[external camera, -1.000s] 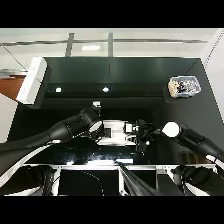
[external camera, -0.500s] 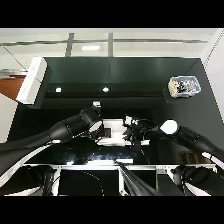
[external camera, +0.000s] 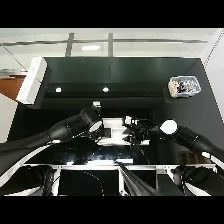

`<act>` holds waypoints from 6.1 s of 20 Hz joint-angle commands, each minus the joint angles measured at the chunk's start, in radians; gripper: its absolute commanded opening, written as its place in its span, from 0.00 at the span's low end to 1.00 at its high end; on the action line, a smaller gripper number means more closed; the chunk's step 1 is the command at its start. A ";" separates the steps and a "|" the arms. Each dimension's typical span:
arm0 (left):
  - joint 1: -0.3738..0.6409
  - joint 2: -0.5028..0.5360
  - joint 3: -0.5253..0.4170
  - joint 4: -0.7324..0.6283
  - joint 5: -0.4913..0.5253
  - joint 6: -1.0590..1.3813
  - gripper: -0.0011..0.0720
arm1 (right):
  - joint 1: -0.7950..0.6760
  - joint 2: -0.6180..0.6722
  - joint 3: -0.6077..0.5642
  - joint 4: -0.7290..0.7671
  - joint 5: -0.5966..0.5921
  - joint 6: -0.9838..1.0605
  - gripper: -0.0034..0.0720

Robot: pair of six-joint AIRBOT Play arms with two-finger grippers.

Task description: Fold the box and place the chain.

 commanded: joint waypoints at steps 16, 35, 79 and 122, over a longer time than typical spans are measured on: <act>-0.001 0.000 0.000 0.004 0.002 0.000 0.05 | -0.297 0.176 0.071 -0.348 0.384 0.554 0.10; -0.001 0.000 -0.001 0.012 0.002 0.001 0.05 | -0.409 -0.068 -0.126 0.219 0.283 0.877 0.10; 0.000 0.000 0.000 0.031 0.002 0.005 0.05 | 0.315 -0.240 0.403 -0.883 0.357 2.241 0.36; 0.000 0.000 0.000 0.031 0.000 0.005 0.05 | 0.284 -0.281 0.466 -0.863 0.394 2.244 0.25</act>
